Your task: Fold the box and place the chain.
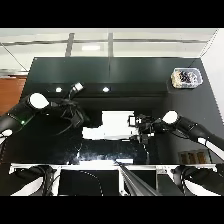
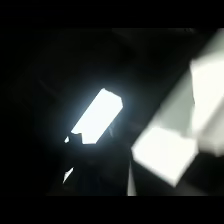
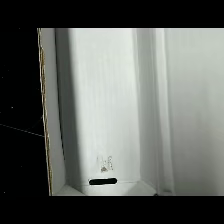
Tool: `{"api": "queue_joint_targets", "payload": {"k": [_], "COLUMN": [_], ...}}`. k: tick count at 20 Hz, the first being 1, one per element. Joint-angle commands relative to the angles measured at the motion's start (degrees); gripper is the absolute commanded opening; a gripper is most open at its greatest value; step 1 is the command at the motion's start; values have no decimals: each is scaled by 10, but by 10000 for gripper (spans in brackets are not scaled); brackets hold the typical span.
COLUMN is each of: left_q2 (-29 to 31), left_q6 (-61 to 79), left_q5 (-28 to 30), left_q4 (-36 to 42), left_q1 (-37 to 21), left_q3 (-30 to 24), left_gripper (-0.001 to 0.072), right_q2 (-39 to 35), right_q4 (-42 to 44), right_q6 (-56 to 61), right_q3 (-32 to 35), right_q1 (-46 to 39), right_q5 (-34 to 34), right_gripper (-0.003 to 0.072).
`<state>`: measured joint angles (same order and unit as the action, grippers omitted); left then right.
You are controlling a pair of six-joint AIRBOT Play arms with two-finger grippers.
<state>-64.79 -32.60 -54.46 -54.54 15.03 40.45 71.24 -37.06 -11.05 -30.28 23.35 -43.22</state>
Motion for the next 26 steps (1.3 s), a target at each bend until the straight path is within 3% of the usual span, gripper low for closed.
{"api": "queue_joint_targets", "payload": {"k": [1, 2, 3, 8, 12, 14, 15, 16, 17, 18, 20, 26], "left_q2": [1, -1, -2, -4, -21, -24, -24, -24, -24, -24, -24, -29], "left_q6": [177, 216, 246, 264, 264, 264, 264, 265, 268, 268, 268, 268], "left_q5": [-46, -40, -37, 65, 123, 125, 121, 113, 112, 112, 118, 151], "left_q4": [-4, -1, 0, 14, 58, 87, 97, 104, 110, 114, 116, 155], "left_q1": [0, 15, 36, 133, 172, 179, 178, 178, 179, 181, 183, 214], "left_q3": [-39, -50, -59, -69, -69, -68, -69, -68, -68, -68, -68, -68], "left_gripper": [583, 596, 654, 653, 624, 614, 510, 315, 268, 263, 161, 162], "right_q2": [0, 0, 0, 0, 0, 0, 0, 0, 0, 0, 0, 0], "right_q4": [0, 0, 1, 2, 2, 2, 2, 2, 2, 2, 4, 6], "right_q6": [1, 1, 1, 1, 1, 1, 1, 1, 1, 1, 1, 1], "right_q3": [0, 0, 0, 0, 0, 0, 0, 0, 0, 0, 0, 0], "right_q1": [0, 0, 0, 0, 0, 0, 0, 0, 0, 0, 0, 0], "right_q5": [0, 0, 0, 0, 0, 0, 0, 0, 0, 0, 0, 0], "right_gripper": [427, 427, 427, 427, 427, 427, 427, 427, 427, 427, 427, 427]}}
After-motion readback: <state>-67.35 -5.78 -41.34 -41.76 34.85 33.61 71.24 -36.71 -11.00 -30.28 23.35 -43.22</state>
